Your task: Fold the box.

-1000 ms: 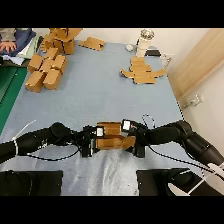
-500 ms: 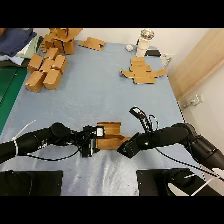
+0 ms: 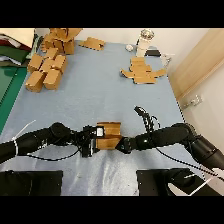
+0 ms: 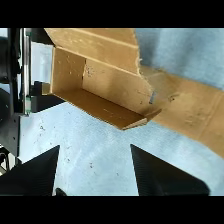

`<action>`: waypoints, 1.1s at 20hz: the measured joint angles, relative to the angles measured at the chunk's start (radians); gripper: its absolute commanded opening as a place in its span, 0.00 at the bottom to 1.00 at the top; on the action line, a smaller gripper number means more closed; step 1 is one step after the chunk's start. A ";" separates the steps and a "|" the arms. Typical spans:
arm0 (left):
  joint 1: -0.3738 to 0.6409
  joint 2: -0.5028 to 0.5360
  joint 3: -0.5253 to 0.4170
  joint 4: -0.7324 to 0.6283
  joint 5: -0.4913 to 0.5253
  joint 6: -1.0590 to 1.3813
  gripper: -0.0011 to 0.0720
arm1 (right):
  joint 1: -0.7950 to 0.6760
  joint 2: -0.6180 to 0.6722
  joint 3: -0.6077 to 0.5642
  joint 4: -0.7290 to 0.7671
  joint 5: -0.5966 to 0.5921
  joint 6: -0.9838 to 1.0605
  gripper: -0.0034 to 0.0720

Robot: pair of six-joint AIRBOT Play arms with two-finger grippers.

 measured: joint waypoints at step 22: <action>0.000 0.149 -0.108 0.129 0.005 -0.104 0.54 | 0.000 -0.002 0.000 0.012 0.032 0.042 0.97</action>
